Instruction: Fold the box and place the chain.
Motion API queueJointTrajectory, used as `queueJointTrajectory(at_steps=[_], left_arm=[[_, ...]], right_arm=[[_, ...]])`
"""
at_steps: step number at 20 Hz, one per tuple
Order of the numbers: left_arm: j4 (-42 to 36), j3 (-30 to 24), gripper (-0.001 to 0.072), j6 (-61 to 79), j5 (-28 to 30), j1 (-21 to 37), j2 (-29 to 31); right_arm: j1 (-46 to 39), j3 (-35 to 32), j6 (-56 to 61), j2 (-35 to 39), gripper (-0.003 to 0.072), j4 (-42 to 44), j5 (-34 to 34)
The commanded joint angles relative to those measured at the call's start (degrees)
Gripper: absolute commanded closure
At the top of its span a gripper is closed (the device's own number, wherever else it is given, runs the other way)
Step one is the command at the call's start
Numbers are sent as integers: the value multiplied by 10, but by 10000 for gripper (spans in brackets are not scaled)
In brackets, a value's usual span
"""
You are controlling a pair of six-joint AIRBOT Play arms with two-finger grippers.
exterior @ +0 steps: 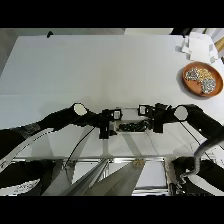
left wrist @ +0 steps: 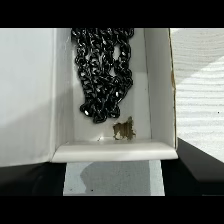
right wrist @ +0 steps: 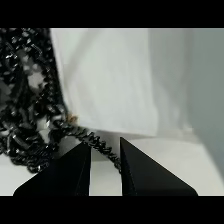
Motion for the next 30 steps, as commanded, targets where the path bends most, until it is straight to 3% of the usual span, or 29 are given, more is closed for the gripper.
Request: queueJointTrajectory(at_steps=[1, 2, 3, 6, 9, 12, 17, 21, 25, 30], left_arm=[[0, 0, 630, 0, 0, 0, 0], [0, 0, 630, 0, 0, 0, 0], [0, 0, 630, 0, 0, 0, 0], [0, 0, 630, 0, 0, 0, 0], [0, 0, 630, 0, 0, 0, 0], [0, 0, 630, 0, 0, 0, 0], [0, 0, 630, 0, 0, 0, 0], [0, 0, 630, 0, 0, 0, 0], [0, 0, 630, 0, 0, 0, 0], [0, 0, 630, 0, 0, 0, 0]], right_arm=[[0, -1, -8, -7, 530, 23, -24], [0, -1, -8, -6, 653, 22, -19], [0, -1, -7, -6, 668, 17, -14], [0, -1, 2, 12, 668, 15, 14], [0, -1, 83, 64, 668, -19, 30], [0, 0, 175, 154, 668, -65, 81], [0, 5, 237, 317, 668, -53, 163], [0, 37, 253, 380, 668, 53, 189], [0, 72, 251, 379, 668, 199, 178], [0, 76, 247, 364, 668, 271, 173]])
